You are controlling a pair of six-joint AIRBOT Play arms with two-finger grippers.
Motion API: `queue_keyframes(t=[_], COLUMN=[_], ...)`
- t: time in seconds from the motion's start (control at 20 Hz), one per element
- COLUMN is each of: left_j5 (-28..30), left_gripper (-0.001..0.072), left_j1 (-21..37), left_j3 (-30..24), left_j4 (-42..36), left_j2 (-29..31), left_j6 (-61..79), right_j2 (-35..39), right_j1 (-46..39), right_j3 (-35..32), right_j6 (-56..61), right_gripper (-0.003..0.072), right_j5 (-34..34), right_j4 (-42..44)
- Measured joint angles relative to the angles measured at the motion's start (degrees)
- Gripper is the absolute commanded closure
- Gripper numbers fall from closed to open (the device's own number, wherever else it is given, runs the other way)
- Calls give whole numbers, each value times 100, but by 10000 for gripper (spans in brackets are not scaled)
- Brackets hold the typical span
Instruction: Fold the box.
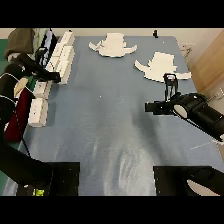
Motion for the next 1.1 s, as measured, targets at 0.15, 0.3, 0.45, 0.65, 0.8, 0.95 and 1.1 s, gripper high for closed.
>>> queue_keyframes(t=[0.15,0.3,0.45,0.65,0.8,0.95,1.1], left_j5=[-914,-1602,-1956,-2264,-2214,-1871,-1545], left_gripper=[693,695,695,696,695,695,693], left_j1=[-111,-354,-748,-1285,-1628,-1928,-2223], left_j3=[393,767,953,820,326,-385,-1060], left_j4=[-42,-428,-715,-896,-979,-1056,-1097], left_j2=[127,197,304,553,922,1432,1904], left_j6=[-146,-201,-203,-238,-304,-361,-391], right_j2=[-17,-199,-664,-1624,-2341,-2850,-3145], right_j1=[-2,-2,-2,-2,-2,-2,-2], right_j3=[46,345,984,2232,3141,3755,4052], right_j6=[0,-68,-396,-874,-1193,-1397,-1486], right_gripper=[683,683,683,683,683,682,683], right_j5=[2,111,378,896,1290,1504,1600], right_j4=[9,118,385,820,1255,1768,2216])
